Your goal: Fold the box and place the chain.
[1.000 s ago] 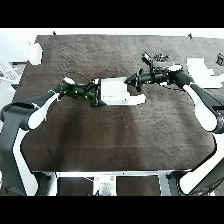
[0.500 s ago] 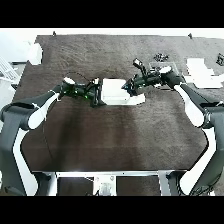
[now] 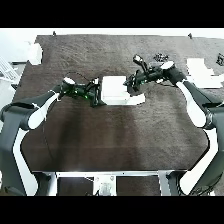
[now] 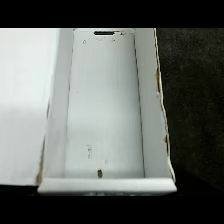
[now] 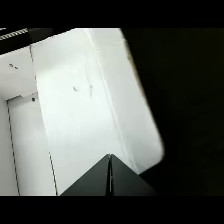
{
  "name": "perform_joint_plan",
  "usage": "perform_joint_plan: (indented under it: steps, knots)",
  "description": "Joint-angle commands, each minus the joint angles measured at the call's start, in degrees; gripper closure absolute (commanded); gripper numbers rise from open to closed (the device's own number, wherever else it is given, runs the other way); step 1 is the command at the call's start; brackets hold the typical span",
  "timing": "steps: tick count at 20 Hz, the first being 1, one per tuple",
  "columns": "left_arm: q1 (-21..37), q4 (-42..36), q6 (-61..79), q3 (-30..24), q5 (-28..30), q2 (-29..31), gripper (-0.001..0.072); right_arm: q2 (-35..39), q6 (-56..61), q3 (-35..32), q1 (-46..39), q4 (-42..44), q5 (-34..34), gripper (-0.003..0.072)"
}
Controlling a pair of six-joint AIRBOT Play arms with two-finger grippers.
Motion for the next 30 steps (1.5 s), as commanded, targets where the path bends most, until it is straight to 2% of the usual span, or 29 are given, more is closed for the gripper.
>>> perform_joint_plan:
  steps: [1, 3, 7, 8, 9, 10, 12, 15, 20, 23, 26, 30]
  knots:
    - [0.02, 0.0, 0.0, 0.0, 0.04, -0.02, 0.0293, 4.61, 0.46, 0.63, -2.21, -1.68, 3.67, 0.0675]
    - [0.02, 0.0, 0.0, 0.0, 0.04, -0.02, 0.0293, 8.94, 1.75, -1.99, -3.43, -4.11, 5.79, 0.0675]
    - [0.02, 0.0, 0.0, 0.0, 0.04, -0.02, 0.0293, 16.83, -2.03, -14.03, -4.26, -5.11, 3.23, 0.0655]
    - [0.02, 0.0, 0.0, 0.0, 0.02, -0.02, 0.0293, 16.96, -3.63, -16.2, -4.26, -5.11, 3.23, 0.0393]
    - [0.02, 0.0, 0.0, 0.0, 0.02, -0.02, 0.0293, 16.85, -6.4, -18.64, -4.22, -5.11, 3.19, 0.0073]
    - [0.02, 0.0, 0.0, 0.0, 0.04, -0.02, 0.0293, 16.55, -9.25, -20.55, -4.07, -5.09, 3.17, 0.0053]
    - [0.02, 0.0, 0.0, 0.0, 0.07, -0.02, 0.0293, 14.95, -11.89, -22.27, -3.85, -5.09, 2.51, 0.0053]
    - [0.02, 0.0, 0.0, 0.0, 0.04, -0.02, 0.0293, 12.33, -12.26, -22.34, -3.5, -5.09, -2.21, 0.0053]
    - [0.02, 0.0, 0.0, 0.0, 0.02, -0.02, 0.0293, 10.97, -16.35, -22.18, -1.95, -5.62, -3.45, 0.0054]
    - [0.02, 0.0, 0.0, 0.0, 0.04, -0.02, 0.0293, 10.95, -16.31, -22.18, -0.31, -9.97, -7.19, 0.006]
    - [0.02, 0.0, -0.02, 0.0, 0.02, -0.02, 0.0293, 10.95, -16.35, -22.16, 0.96, -10.69, -8.63, 0.0249]
    - [0.02, 0.0, 0.0, 0.0, 0.02, -0.02, 0.0293, 10.95, -16.35, -22.16, 1.79, -10.67, -9.33, 0.0247]
